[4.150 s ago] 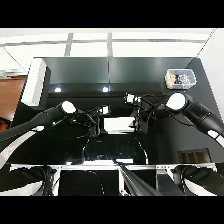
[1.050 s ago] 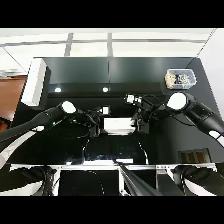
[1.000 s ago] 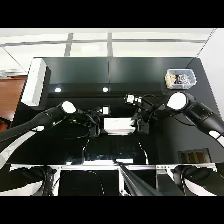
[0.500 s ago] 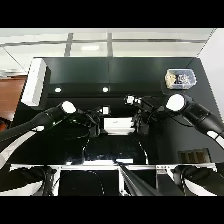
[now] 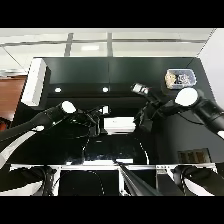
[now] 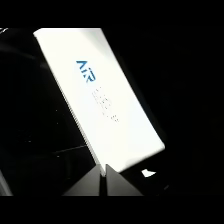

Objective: Fold the box and place the chain.

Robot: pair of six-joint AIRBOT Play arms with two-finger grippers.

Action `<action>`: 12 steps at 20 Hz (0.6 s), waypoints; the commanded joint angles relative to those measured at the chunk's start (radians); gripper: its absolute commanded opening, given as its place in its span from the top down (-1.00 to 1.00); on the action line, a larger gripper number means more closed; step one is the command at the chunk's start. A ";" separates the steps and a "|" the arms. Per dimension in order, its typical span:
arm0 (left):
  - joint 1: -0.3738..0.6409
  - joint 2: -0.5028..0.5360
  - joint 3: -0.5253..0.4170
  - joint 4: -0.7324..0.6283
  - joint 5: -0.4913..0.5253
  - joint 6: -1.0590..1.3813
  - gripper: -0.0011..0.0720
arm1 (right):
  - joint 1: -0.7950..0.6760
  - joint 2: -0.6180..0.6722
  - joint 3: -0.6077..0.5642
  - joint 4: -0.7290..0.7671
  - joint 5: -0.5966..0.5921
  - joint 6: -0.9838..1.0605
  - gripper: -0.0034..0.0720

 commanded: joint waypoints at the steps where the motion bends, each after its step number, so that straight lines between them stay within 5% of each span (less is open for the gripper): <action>1: -0.001 0.000 0.000 0.001 0.000 0.002 -0.12 | -0.075 0.031 -0.045 0.066 0.014 0.292 0.87; 4: -0.001 0.000 0.000 0.000 -0.001 0.002 -0.12 | -0.075 -0.001 -0.233 0.569 -0.192 0.231 0.89; 6: -0.001 0.000 0.000 0.000 -0.001 0.002 -0.12 | -0.072 -0.046 -0.291 0.767 -0.254 0.166 0.89; 12: -0.001 0.000 0.000 0.000 -0.001 0.002 -0.12 | -0.013 -0.145 -0.295 0.627 -0.331 0.264 0.89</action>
